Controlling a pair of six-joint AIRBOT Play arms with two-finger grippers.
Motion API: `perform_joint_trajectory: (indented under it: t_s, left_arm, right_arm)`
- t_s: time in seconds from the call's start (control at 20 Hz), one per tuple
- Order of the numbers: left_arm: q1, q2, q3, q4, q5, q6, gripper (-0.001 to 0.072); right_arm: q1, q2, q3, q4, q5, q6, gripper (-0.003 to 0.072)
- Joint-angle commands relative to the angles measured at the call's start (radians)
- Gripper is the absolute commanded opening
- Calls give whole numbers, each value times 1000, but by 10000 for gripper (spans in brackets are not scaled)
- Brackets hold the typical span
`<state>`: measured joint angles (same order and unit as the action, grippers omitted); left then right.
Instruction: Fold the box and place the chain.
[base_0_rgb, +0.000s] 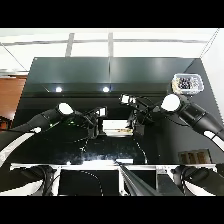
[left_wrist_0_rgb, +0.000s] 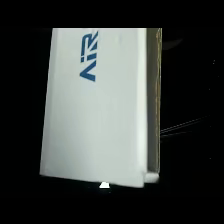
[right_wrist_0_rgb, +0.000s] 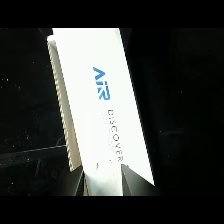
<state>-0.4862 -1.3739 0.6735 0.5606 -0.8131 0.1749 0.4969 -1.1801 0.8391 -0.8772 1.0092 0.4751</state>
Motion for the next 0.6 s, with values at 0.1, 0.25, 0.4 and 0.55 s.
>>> perform_joint_trajectory:
  t_s: [0.1, 0.25, 0.4, 0.55]
  left_arm:
    - [0, 0, 0, 0, 0, 0, 407]
    - [0, 0, 0, 0, 0, 0, 407]
    - [0, 0, 0, 0, 0, 0, 407]
    - [0, 0, 0, 0, 0, 0, 407]
  right_arm:
    - [0, -1, 0, 12, -4, 1, 246]
    - [0, -5, 0, 12, -3, 3, 247]
    - [0, -10, -8, 11, -4, 3, 289]
    - [0, -10, -23, 11, -4, 9, 328]
